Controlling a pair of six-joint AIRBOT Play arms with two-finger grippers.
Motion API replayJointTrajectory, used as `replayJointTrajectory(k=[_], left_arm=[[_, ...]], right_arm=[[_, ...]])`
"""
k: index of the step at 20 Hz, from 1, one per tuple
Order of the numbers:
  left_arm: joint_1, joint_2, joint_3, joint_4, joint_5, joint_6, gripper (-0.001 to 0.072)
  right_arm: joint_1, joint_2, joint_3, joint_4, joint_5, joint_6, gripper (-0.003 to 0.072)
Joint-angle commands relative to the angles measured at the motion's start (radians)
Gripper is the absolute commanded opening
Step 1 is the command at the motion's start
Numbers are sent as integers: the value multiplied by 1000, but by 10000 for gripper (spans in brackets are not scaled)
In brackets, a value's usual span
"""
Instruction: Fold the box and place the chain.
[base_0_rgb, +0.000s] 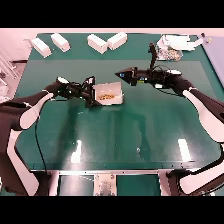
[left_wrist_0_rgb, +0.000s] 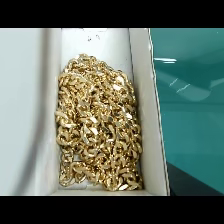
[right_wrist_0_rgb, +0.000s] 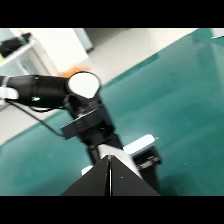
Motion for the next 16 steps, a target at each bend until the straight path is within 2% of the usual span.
replayJointTrajectory(k=[1, 10, 16], left_arm=[[1, 1, 1, 0, 0, 0, 513], [1, 1, 1, 0, 0, 0, 513], [1, 1, 1, 0, 0, 0, 513]], right_arm=[[11, -4, 64, -126, -140, 7, 15], [55, -34, 79, -400, -196, 36, 14], [61, -34, 79, -508, -171, 63, 14]])
